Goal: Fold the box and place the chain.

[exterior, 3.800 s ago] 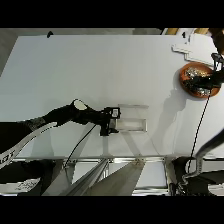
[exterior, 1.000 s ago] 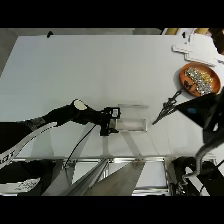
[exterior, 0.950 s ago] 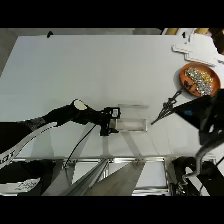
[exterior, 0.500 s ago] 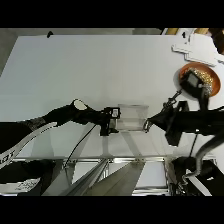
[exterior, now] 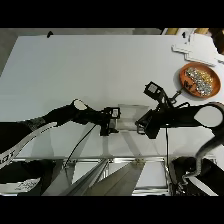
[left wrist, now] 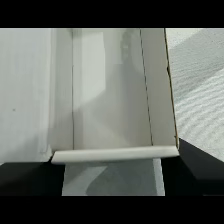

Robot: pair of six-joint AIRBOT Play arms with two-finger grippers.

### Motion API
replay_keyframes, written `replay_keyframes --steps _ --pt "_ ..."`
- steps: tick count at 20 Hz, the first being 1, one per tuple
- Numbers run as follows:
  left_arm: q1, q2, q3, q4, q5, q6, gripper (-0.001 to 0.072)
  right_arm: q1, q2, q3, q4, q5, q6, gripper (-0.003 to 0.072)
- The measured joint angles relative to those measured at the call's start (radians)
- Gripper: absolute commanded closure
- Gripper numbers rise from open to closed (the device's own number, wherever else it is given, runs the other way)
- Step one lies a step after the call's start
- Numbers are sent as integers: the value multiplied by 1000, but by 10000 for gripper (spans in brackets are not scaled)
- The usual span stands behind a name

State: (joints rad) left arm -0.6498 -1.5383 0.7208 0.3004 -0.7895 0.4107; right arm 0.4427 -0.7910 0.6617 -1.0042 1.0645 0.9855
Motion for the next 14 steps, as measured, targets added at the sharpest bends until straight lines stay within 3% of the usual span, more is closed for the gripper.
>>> replay_keyframes --steps 5,9,13,14 --pt "0 0 0 0 0 0 540 6 -56 -13 -82 -25 38 659" --pt "0 0 0 0 0 0 540 6 -86 -16 -150 -66 89 505" --pt "0 0 0 0 0 0 540 -23 -74 -5 -173 -68 100 512" --pt "0 0 0 0 0 0 540 -42 -58 -1 -177 -56 93 560"
